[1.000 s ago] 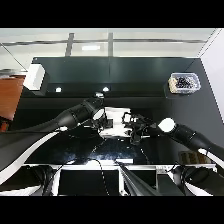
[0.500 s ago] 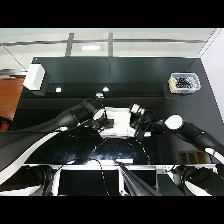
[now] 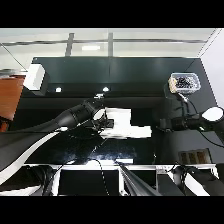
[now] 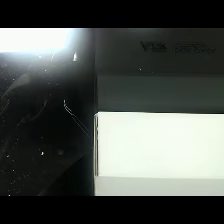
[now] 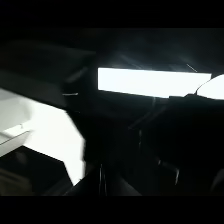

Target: Fold the box and place the chain.

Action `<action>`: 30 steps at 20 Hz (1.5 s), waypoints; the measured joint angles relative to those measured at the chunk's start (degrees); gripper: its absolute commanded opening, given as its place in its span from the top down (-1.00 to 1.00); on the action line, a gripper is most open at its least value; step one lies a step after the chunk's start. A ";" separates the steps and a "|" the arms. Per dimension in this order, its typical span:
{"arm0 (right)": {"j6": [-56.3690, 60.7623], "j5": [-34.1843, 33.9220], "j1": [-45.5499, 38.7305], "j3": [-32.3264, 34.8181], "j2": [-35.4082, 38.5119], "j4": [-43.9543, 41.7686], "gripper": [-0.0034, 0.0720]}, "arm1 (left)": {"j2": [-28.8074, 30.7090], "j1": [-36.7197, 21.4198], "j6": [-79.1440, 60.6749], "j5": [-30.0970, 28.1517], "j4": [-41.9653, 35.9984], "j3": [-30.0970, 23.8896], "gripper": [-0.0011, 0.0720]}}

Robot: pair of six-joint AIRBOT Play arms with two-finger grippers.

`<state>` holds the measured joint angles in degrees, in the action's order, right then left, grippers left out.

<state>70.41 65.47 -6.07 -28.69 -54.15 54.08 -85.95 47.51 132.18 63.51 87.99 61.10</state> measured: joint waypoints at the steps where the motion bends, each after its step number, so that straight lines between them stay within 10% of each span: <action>1: 2.93 0.63 -1.40 0.92 -0.42 0.35 0.84 | -0.04 0.00 0.00 0.02 0.02 0.00 0.90; 12: 9.57 -8.87 9.90 5.01 -11.61 -14.05 0.81 | -0.04 0.00 -0.68 0.13 0.22 0.00 0.89; 14: 8.35 -9.22 11.56 3.85 -12.46 -15.78 -0.46 | -0.04 0.00 -0.72 0.15 0.22 0.00 0.89; 17: 6.36 -5.40 12.39 0.42 -13.05 -16.11 -0.47 | -0.04 0.00 -0.87 0.24 0.26 0.00 0.89; 19: 4.83 -2.23 12.63 -2.60 -13.18 -16.50 -0.82 | -0.04 0.00 -0.87 0.24 0.24 0.00 0.89; 30: 7.80 1.62 21.03 -9.49 -13.33 -17.20 -0.65 | -0.04 0.00 -0.87 0.24 0.20 0.00 0.89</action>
<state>78.22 67.09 14.96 -38.17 -67.48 36.88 -86.00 47.51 131.31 63.75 88.18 61.10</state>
